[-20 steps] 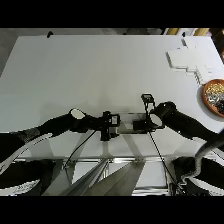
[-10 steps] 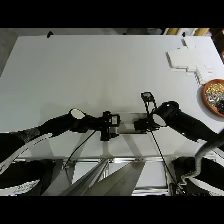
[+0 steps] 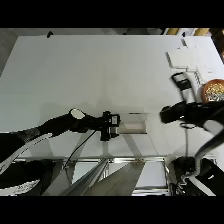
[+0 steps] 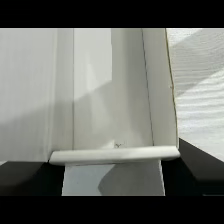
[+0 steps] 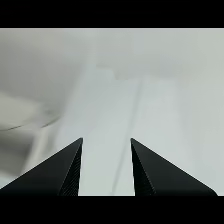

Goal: Fold the box and place the chain.

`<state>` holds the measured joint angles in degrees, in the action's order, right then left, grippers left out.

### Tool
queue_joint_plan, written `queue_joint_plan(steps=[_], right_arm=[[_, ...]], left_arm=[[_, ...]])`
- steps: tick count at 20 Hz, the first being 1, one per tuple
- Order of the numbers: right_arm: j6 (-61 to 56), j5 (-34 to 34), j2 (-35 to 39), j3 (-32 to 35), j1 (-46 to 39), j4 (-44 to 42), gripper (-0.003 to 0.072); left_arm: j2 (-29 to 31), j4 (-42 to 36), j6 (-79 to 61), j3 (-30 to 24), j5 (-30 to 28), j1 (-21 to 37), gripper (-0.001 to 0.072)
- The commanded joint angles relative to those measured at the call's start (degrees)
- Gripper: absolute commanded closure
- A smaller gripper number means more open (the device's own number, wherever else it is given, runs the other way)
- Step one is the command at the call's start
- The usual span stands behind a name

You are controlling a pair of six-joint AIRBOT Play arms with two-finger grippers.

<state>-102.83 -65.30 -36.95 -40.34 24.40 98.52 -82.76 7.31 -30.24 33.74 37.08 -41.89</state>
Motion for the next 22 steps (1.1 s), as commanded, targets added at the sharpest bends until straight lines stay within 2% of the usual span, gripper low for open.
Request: queue_joint_plan(steps=[1, 3, 5, 8, 14, 16, 18, 22], right_arm=[[7.32, 0.94, 4.94, -2.16, -20.52, 7.26, 0.035], [9.07, 8.57, 3.85, -2.25, -34.23, 7.34, 0.035], [8.41, 16.15, 1.07, -2.25, -40.89, 7.93, 0.035], [8.57, 27.69, -7.04, -2.32, -49.57, 10.64, 0.035], [8.9, 28.15, -27.04, -2.51, -70.05, 8.68, 0.0352], [14.29, 30.05, -30.01, -2.51, -72.17, 5.55, 0.0415], [19.54, 31.19, -31.58, -2.51, -72.15, 3.04, 0.0414], [19.47, 37.42, -32.0, -2.51, -72.37, 2.93, 0.0422]], left_arm=[[0.02, 0.0, 0.02, 0.02, 0.0, 0.0, 0.0505], [0.02, -0.02, 0.02, 0.02, 0.0, 0.0, 0.0505], [0.02, -0.02, 0.02, 0.02, 0.0, 0.0, 0.0505], [0.04, 0.0, 0.02, 0.02, 0.0, 0.0, 0.0505], [0.04, 0.0, 0.02, 0.02, 0.0, 0.0, 0.0505], [0.04, 0.0, 0.02, 0.02, 0.0, 0.0, 0.0505], [0.04, 0.0, 0.02, 0.02, 0.0, 0.0, 0.0505], [0.04, 0.0, 0.02, 0.02, 0.0, 0.0, 0.0505]])
